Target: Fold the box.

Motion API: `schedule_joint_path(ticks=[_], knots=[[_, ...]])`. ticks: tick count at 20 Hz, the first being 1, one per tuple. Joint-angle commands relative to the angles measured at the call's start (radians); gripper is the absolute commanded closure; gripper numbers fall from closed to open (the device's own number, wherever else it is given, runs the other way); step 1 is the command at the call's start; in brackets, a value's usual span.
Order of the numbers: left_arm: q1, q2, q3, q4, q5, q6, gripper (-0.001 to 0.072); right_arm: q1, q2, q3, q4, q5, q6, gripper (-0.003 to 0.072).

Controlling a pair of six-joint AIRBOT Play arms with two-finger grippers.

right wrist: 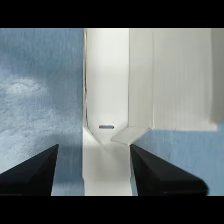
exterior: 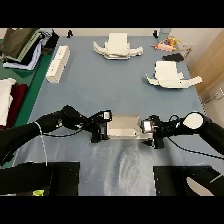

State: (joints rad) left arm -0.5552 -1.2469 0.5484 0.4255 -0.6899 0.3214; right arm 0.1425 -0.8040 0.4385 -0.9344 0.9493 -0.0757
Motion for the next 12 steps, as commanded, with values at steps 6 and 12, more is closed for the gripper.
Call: schedule_joint_path(ticks=[6, 12], knots=[[0.000, 0.000, 0.000, 0.001, 0.002, 0.003, 0.0245, 0.000, 0.130, 0.000, 0.212, 0.249, 0.532, -0.0031], [0.000, 0.000, 0.000, 0.001, 0.002, 0.002, 0.0245, 0.000, 0.130, 0.000, 0.314, 0.231, 1.225, -0.0031]])
